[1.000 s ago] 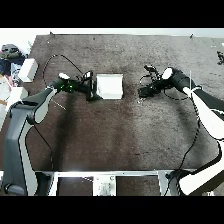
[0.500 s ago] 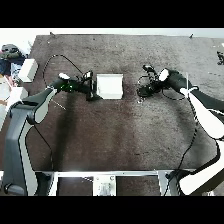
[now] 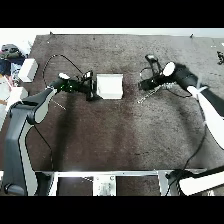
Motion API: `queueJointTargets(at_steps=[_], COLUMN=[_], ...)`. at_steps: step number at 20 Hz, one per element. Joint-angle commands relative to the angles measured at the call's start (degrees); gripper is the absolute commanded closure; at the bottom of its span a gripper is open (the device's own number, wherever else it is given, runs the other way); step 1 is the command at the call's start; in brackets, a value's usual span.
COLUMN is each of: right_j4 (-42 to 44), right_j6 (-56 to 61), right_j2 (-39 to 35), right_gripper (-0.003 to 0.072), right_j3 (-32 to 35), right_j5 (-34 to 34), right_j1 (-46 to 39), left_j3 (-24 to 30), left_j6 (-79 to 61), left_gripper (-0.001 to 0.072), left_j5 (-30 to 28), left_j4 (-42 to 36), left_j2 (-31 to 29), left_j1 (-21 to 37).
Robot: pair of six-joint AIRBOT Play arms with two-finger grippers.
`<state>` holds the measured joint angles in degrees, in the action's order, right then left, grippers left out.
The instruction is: Fold the box and place the chain.
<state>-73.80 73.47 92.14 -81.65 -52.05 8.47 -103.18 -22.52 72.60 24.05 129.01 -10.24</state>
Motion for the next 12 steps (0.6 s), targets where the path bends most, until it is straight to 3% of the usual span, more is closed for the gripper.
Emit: queueJointTargets(at_steps=[1,5,9,12], right_j4=[3.10,2.67,-1.14,-4.02], right_j6=[-0.42,-0.42,-0.42,-0.39], right_j2=[-8.87,-14.86,-14.97,-14.97], right_gripper=[0.0675,0.0676,0.0676,0.0675], right_j3=[-2.23,-9.97,-18.71,-21.59], right_j5=[1.92,4.50,6.14,8.26], right_j1=[1.09,4.11,8.92,11.61], left_j3=[0.02,0.02,0.02,0.02], left_j6=[-0.02,-0.02,-0.02,-0.02], left_gripper=[0.0304,0.0304,0.0304,0.0304], left_j5=[-0.04,-0.04,-0.04,-0.02], left_j4=[-0.09,-0.09,-0.09,-0.09], left_j2=[0.00,0.00,0.00,0.00], left_j1=[0.00,0.00,0.00,0.00])
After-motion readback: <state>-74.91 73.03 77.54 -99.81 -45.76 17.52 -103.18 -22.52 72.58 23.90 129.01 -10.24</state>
